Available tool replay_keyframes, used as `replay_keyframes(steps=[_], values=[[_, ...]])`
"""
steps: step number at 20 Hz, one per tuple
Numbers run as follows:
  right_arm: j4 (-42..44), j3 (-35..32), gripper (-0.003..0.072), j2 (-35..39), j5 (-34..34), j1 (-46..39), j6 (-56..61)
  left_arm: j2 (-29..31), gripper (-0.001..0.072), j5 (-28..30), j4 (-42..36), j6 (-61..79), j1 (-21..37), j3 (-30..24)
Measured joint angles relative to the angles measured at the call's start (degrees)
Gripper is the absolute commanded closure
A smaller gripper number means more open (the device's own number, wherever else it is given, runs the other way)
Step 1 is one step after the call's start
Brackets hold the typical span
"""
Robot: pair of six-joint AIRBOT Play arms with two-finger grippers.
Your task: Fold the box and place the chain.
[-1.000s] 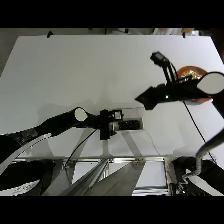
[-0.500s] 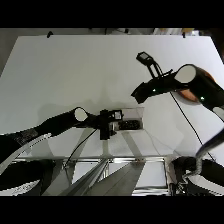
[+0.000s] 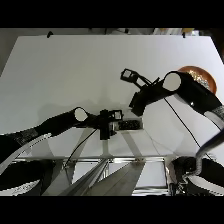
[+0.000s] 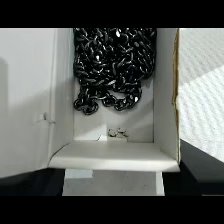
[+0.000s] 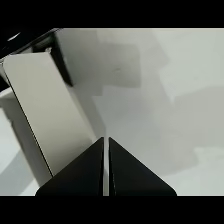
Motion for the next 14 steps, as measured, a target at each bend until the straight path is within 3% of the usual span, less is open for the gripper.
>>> replay_keyframes(steps=[5, 7, 10, 12, 14], values=[[-0.3, -3.0, 0.0610, 3.2, 1.6, 3.3, -5.2, 0.0, 0.0458, 0.0, 0.0, 0.0, 0.0, 0.0], [-0.4, -4.7, 0.0481, 5.2, 1.7, 4.9, -7.3, 0.0, 0.0458, 0.0, 0.0, 0.0, 0.0, 0.0], [-0.5, -7.9, 0.0480, 8.3, 0.3, 7.4, -9.9, 0.0, 0.0458, 0.0, 0.0, 0.0, 0.0, 0.0], [-1.0, -9.7, 0.0411, 9.5, -1.6, 8.7, -10.8, 0.0, 0.0458, 0.0, 0.0, 0.0, 0.0, 0.0], [-1.3, -10.9, 0.0393, 10.1, -4.0, 9.5, -11.2, 0.0, 0.0458, 0.0, 0.0, 0.0, 0.0, 0.0]])
